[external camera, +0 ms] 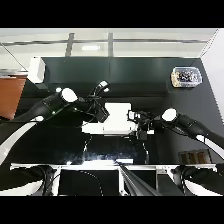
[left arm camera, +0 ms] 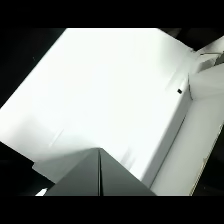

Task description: Fold the box and place the chain.

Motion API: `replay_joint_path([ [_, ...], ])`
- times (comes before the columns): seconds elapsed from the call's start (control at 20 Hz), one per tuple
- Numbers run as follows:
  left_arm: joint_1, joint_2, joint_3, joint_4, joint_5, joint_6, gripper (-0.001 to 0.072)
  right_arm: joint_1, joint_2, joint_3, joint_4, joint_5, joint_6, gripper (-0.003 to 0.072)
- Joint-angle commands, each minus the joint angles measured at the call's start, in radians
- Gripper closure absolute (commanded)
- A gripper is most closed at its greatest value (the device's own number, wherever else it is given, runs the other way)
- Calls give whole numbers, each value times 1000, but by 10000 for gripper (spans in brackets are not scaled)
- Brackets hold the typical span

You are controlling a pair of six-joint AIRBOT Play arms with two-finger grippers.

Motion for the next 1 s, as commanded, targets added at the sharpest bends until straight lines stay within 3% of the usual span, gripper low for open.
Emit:
replay_joint_path([
  [0.0,37,76,48,95,5,-12,685,1,0,0,0,3,0,283],
  [0.1,94,129,48,160,-82,-13,685,1,0,0,0,3,0,283],
  [0.2,196,163,47,230,-236,-12,685,1,0,0,0,2,0,282],
  [0.3,327,178,18,148,-358,45,677,1,0,0,0,2,0,283],
  [0.35,378,179,-30,14,-394,164,535,1,0,0,0,2,0,282],
  [0.4,394,179,-88,-82,-411,286,234,1,0,0,0,3,0,283],
  [0.45,388,178,-152,-127,-401,433,-1,1,0,0,0,3,0,283],
  [0.65,275,140,-286,-45,-251,819,-1,1,0,0,1,3,0,283],
  [0.8,156,119,-285,33,-70,855,0,1,0,0,8,2,0,283],
  [0.95,78,101,-285,32,3,851,1,1,0,0,8,2,0,282],
])
